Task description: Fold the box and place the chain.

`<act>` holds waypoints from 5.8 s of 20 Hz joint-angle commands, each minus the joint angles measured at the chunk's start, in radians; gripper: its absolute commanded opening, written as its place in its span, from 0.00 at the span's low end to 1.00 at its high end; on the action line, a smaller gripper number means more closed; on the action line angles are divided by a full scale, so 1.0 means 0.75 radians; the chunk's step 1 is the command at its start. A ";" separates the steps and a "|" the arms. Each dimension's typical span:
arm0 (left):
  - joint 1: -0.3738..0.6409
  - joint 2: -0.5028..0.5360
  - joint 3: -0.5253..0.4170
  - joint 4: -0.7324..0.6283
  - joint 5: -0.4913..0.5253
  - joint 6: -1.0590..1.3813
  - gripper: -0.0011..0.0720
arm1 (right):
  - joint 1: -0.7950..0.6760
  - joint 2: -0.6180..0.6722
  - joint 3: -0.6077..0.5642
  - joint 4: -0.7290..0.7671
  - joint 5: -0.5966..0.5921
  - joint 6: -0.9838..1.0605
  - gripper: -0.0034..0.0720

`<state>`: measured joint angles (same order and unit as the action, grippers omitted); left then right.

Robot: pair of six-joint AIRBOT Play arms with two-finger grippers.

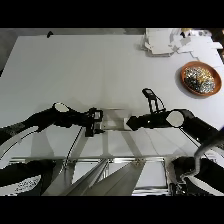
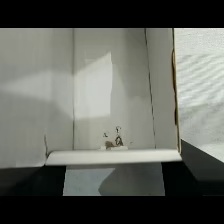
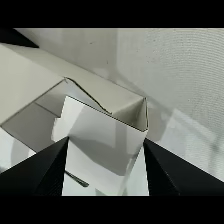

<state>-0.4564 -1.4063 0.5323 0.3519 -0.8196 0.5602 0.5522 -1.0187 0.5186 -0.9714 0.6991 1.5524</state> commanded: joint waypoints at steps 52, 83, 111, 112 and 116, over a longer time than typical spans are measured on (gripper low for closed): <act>0.000 0.000 -0.001 0.001 0.000 0.001 0.03 | 0.459 -0.473 0.439 -0.830 0.339 1.165 0.08; 0.000 0.000 -0.001 0.001 0.000 0.001 0.03 | 0.426 -0.484 0.441 -0.848 0.331 1.160 0.33; 0.000 0.000 -0.001 0.000 0.000 0.001 0.03 | -1.023 -0.529 1.207 -0.764 0.478 -0.049 0.44; 0.000 0.000 -0.001 0.001 0.000 0.001 0.03 | -1.067 -0.621 1.293 -0.768 0.527 -0.061 0.44; 0.000 0.000 -0.001 0.001 0.000 0.001 0.03 | -1.145 -0.882 1.504 -0.776 0.569 -0.097 0.44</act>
<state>-0.4564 -1.4067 0.5323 0.3519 -0.8196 0.5602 -0.2401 -1.5410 1.5349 -1.5597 1.1019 1.5196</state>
